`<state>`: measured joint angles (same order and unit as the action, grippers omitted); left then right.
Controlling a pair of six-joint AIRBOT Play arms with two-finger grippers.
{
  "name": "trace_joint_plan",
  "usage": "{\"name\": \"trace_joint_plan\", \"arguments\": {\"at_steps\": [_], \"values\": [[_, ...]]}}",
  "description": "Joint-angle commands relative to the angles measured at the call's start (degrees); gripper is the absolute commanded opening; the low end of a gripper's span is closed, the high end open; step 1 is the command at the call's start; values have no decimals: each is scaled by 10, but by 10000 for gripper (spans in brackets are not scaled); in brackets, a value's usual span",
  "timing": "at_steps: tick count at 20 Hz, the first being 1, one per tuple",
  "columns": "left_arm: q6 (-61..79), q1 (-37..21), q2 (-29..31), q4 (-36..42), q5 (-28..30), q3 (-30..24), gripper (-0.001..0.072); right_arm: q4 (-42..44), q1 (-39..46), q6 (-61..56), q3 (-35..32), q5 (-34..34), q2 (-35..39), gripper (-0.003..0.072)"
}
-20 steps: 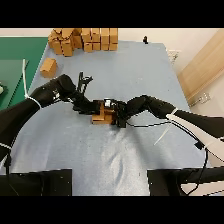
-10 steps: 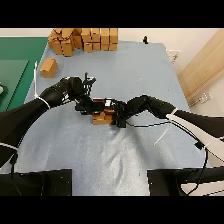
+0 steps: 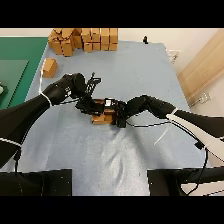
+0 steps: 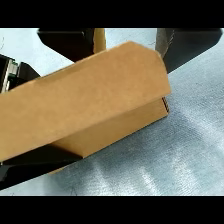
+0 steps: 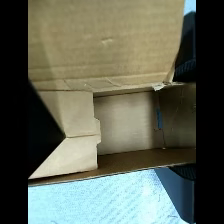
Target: Fold the box.
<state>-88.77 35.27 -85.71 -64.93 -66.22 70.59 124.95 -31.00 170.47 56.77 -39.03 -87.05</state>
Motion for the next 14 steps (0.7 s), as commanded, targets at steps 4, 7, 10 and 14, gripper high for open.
{"name": "trace_joint_plan", "arguments": {"at_steps": [4, 7, 10, 14], "values": [[-63, 3, -14, -13, -1, 2, 415, 0, 0, 0, 1, 0, 0, 503], [-125, 9, -20, -67, 7, 2, 415, 0, 0, 0, 1, 0, 0, 503], [-161, 16, -20, -114, -3, 18, 414, 0, 0, 0, 1, 0, 0, 503], [-161, 15, -20, -148, -59, 46, 414, 0, 0, 0, 1, 0, 0, 503]]}}
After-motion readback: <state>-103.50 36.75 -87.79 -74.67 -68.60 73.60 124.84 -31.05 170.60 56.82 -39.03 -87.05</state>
